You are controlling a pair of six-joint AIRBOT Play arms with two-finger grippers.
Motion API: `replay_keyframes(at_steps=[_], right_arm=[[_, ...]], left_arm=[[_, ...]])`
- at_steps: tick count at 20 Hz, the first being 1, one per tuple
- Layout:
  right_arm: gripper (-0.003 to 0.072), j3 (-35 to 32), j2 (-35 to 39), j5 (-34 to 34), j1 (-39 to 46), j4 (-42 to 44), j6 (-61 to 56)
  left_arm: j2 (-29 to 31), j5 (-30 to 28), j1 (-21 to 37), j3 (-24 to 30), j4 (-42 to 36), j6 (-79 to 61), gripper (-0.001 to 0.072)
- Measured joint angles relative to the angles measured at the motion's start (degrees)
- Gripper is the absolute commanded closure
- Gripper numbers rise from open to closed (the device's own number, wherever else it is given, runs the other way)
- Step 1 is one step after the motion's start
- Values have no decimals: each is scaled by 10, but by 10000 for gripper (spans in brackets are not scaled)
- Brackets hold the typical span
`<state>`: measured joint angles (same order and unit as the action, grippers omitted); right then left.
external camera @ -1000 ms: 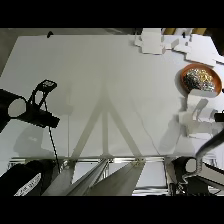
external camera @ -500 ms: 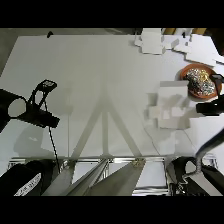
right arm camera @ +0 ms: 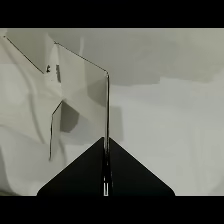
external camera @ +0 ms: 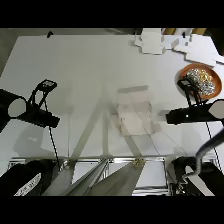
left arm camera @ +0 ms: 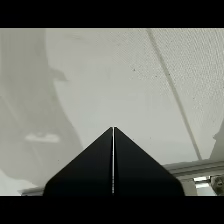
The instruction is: Fold the box and place the chain.
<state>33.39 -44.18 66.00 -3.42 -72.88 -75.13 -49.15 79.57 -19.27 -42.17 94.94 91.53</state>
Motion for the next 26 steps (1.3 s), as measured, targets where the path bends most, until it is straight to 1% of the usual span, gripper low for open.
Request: replay_keyframes(at_steps=[4, 5, 6, 7, 8, 9, 10, 12, 14, 15, 16, 18, 19, 20, 22, 24, 26], right_arm=[[672, -9, 3, -15, -31, 19, 0], [671, -10, 4, -17, -35, 21, 0], [671, -11, 4, -18, -38, 22, 0], [671, -11, 4, -20, -40, 24, 0], [671, -12, 4, -20, -41, 26, 0], [671, -12, 4, -21, -42, 26, 0], [671, -12, 4, -22, -43, 27, 0], [671, -12, 4, -22, -44, 30, 0], [671, -12, 4, -21, -44, 36, 0], [671, -12, 4, -21, -44, 40, 0], [671, -12, 4, -21, -44, 43, 0], [671, -12, 4, -20, -44, 47, 0], [671, -12, 4, -20, -44, 49, 0], [671, -12, 4, -20, -44, 50, 0], [671, -12, 4, -19, -44, 52, 0], [671, -12, 4, -18, -44, 52, 0], [671, -12, 4, -18, -44, 52, 0]], left_arm=[[0, -35, 0, 0, -6, 0, 702], [0, -48, 0, 0, -13, 0, 697], [0, -59, 0, 0, -24, 0, 674], [0, -77, 0, 0, -37, -6, 672], [-1, -97, 0, 1, -54, -21, 594], [-3, -121, 0, 1, -75, -41, 485], [-8, -148, 0, 1, -104, -66, 482], [-31, -209, 0, 1, -189, -139, 476], [-76, -255, 0, 0, -323, -248, 476], [-104, -262, 0, -4, -396, -309, 473], [-137, -259, 0, -9, -472, -378, 416], [-204, -242, 0, -25, -590, -496, 416], [-235, -235, -1, -33, -627, -540, 415], [-265, -229, -1, -42, -659, -579, 393], [-313, -218, -2, -57, -698, -633, 297], [-346, -210, -4, -70, -721, -671, 276], [-367, -205, -10, -77, -732, -706, 276]])
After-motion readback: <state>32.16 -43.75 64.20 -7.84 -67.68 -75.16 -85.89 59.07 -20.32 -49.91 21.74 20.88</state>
